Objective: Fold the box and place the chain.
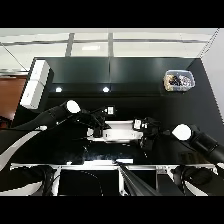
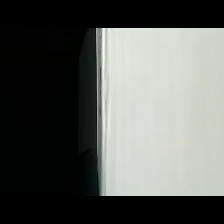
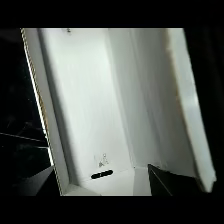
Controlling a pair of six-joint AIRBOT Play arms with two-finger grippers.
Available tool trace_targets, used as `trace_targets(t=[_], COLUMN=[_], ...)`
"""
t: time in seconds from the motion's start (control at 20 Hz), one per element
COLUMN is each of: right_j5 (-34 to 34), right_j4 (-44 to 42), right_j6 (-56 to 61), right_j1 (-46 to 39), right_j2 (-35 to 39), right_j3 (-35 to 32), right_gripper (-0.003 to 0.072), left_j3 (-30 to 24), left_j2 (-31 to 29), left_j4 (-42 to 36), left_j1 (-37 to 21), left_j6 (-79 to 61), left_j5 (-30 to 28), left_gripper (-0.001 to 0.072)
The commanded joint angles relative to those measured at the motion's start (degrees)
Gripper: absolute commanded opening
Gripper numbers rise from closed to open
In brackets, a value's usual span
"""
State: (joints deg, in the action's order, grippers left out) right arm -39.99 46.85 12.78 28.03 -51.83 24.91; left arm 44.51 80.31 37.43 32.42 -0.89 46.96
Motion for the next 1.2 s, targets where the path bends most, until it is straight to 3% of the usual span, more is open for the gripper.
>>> trace_targets(t=[0.0,0.45,0.85,1.15], right_j5=[0.48,0.48,-4.57,-4.79], right_j4=[1.42,1.42,-13.73,-13.42], right_j6=[0.22,-1.4,-21.62,-23.39], right_j1=[-1.14,-1.97,-4.04,-4.07], right_j2=[0.02,0.0,-5.86,-11.08], right_j3=[2.25,2.27,2.01,1.9], right_gripper=[0.0633,0.0633,0.0633,0.0633], left_j3=[0.02,0.04,0.09,0.09], left_j2=[0.04,0.02,0.02,0.02], left_j4=[0.04,0.04,0.04,0.04], left_j1=[0.02,0.02,0.02,0.0], left_j6=[-0.02,-0.04,-0.09,-0.09], left_j5=[0.26,0.24,0.17,0.2], left_gripper=[0.0028,0.0027,0.0027,0.0027])
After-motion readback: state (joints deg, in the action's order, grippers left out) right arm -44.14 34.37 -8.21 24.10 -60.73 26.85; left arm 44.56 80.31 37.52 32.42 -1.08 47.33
